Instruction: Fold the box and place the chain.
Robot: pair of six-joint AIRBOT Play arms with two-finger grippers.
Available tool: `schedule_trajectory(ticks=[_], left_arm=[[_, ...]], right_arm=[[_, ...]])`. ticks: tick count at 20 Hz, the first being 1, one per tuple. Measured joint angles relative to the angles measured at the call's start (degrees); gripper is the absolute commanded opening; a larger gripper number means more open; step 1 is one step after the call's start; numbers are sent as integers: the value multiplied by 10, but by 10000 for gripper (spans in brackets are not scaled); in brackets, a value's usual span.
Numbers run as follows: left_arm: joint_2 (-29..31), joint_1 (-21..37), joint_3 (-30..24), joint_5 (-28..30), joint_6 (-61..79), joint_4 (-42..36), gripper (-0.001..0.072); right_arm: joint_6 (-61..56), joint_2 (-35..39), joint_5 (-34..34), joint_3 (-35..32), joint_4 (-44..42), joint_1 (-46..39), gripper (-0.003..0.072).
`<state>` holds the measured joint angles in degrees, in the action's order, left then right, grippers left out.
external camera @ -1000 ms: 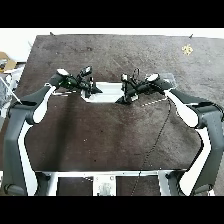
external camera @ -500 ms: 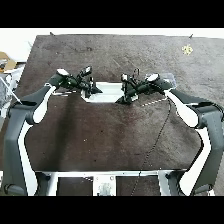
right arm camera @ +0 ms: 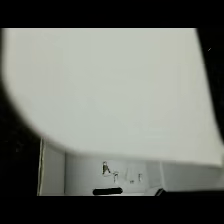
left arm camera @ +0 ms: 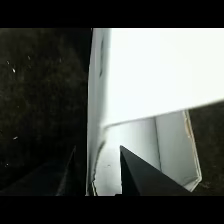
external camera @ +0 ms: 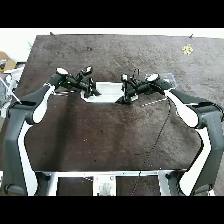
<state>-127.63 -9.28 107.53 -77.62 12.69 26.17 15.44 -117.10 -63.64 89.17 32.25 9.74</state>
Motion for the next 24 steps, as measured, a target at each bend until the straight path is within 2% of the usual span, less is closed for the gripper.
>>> schedule_trajectory(ticks=[6, 7, 8, 9, 12, 15, 24], left_arm=[[52, 42, 3, -37, -56, -9, 298], [61, 51, 4, -52, -72, -15, 223], [65, 59, 3, -68, -92, -19, 88], [68, 64, 3, -86, -111, -23, 11], [73, 55, -1, -139, -153, -31, 11], [75, 32, -4, -147, -169, -28, 11], [77, 7, -2, -10, -182, -30, 11]], right_arm=[[0, 0, 0, 0, 1, 0, 438], [0, 0, 0, 0, 1, 0, 438], [0, 0, 0, 0, 1, 0, 438], [0, 0, 0, 0, 1, 0, 438], [0, 0, 0, 0, 1, 0, 438], [0, 0, 0, 0, 1, 0, 438], [0, 0, 0, 0, 1, 0, 438]])
